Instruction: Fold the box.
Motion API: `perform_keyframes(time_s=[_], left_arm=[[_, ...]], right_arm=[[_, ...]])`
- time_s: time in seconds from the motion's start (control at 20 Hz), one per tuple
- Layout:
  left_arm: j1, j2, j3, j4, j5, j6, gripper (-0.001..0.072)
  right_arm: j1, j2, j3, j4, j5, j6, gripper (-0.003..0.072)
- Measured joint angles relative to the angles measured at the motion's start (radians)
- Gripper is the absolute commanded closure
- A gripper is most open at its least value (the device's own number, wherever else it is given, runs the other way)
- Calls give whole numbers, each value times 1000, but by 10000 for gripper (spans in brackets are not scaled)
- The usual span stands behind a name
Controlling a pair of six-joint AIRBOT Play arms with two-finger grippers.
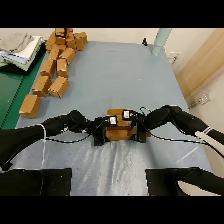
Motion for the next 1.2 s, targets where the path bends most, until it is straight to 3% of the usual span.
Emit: perform_keyframes(time_s=[0.25, 0.4, 0.6, 0.65, 0.75, 1.0, 1.2], left_arm=[[1, 0, 0, -1, 0, 0, 308], [1, 0, 0, -1, 0, -1, 308], [1, 0, 0, -1, -1, -1, 308], [1, 0, 0, -1, -1, -1, 308], [1, 0, 0, -1, -1, -1, 308], [1, 0, 0, -1, -1, -1, 308], [1, 0, 0, -1, -1, -1, 308]], right_arm=[[-11, 118, 0, -29, -260, 142, -28], [-12, 167, 0, 77, -401, 385, -28], [22, 192, -1, 196, -419, 773, -24], [36, 192, -1, 211, -397, 850, 53], [67, 187, -1, 232, -323, 986, 679], [79, 113, 63, 247, -113, 1144, 683], [5, -35, 208, 246, -82, 1135, 683]])
